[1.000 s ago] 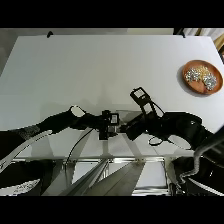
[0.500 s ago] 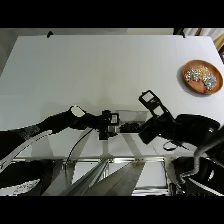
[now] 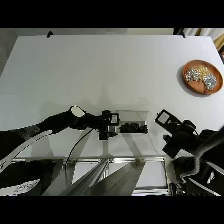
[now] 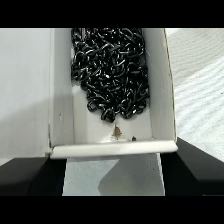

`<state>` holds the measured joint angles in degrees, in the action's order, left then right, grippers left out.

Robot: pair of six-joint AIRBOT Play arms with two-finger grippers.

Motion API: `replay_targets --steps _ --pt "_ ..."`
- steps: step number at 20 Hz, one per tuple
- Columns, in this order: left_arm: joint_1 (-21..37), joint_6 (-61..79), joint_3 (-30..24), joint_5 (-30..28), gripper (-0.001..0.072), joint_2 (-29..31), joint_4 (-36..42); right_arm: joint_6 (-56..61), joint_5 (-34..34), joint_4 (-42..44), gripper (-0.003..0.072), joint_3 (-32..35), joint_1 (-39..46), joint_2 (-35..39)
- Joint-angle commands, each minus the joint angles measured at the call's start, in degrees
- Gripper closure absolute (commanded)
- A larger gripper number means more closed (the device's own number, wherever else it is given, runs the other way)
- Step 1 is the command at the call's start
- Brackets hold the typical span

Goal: Fold the box and place the chain.

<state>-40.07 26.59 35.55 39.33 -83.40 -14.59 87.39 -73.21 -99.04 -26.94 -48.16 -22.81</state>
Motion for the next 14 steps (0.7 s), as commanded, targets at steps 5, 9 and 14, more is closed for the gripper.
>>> replay_targets --steps 5,9,14 --pt "-0.02 0.00 0.00 0.55 0.0455 0.02 -0.02 -23.85 5.97 10.25 0.0443 2.12 13.40 1.38" --pt "-0.02 0.00 0.00 0.57 0.0455 0.02 -0.02 -38.91 7.10 21.35 0.0464 2.12 28.09 -1.18" --pt "-0.02 0.00 0.00 0.72 0.0455 0.02 -0.02 -70.16 10.75 41.07 0.0464 2.14 37.88 -13.60"
